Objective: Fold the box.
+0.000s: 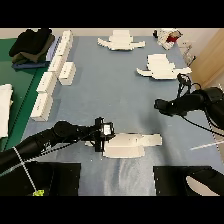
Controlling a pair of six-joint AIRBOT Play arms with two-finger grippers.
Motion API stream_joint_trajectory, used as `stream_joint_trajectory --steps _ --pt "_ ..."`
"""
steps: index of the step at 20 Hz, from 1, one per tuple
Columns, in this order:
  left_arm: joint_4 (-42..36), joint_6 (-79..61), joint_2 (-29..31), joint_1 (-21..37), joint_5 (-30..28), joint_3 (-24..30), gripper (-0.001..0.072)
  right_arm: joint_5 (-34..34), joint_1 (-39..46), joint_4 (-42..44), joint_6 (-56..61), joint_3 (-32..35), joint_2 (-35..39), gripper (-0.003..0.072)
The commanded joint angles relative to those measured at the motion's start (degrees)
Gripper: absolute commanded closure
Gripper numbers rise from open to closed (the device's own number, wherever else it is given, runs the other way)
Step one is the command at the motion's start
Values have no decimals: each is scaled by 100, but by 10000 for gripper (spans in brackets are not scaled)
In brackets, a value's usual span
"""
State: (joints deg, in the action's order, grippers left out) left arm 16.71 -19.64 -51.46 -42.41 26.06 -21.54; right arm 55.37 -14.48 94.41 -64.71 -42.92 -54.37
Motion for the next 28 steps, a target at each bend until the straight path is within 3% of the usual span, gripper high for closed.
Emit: stream_joint_trajectory --steps 1,6,8,11,13,14,15,16,20,24,28 --pt "2 15 0 0 -55 0 696 1172 -107 299 -448 -2 122 685" --pt "2 15 0 -2 -48 0 696 2223 -1010 332 -538 223 634 685" --pt "2 15 0 -2 -48 0 696 2321 -1661 507 -520 570 1060 685" --pt "0 17 0 -2 -48 0 696 1910 -2981 739 -542 1266 1816 686" --pt "2 15 0 -2 -46 0 696 1058 -4004 688 -1320 1690 2280 685" --pt "2 15 0 -2 -44 0 696 629 -4446 599 -1886 1856 2404 600" --pt "0 15 0 -2 -46 0 695 308 -4760 389 -2286 1963 2398 219" --pt "2 15 0 -2 -46 0 696 37 -5016 48 -2621 2052 2302 -31" --pt "0 15 0 -2 -35 0 696 -575 -5254 -1071 -2879 2096 1405 -28" --pt "0 15 0 -2 -39 0 696 -1080 -5254 -1377 -2798 2079 715 -24" --pt "0 15 0 -2 -39 0 696 -1128 -5254 -2037 -1547 2011 671 -23"
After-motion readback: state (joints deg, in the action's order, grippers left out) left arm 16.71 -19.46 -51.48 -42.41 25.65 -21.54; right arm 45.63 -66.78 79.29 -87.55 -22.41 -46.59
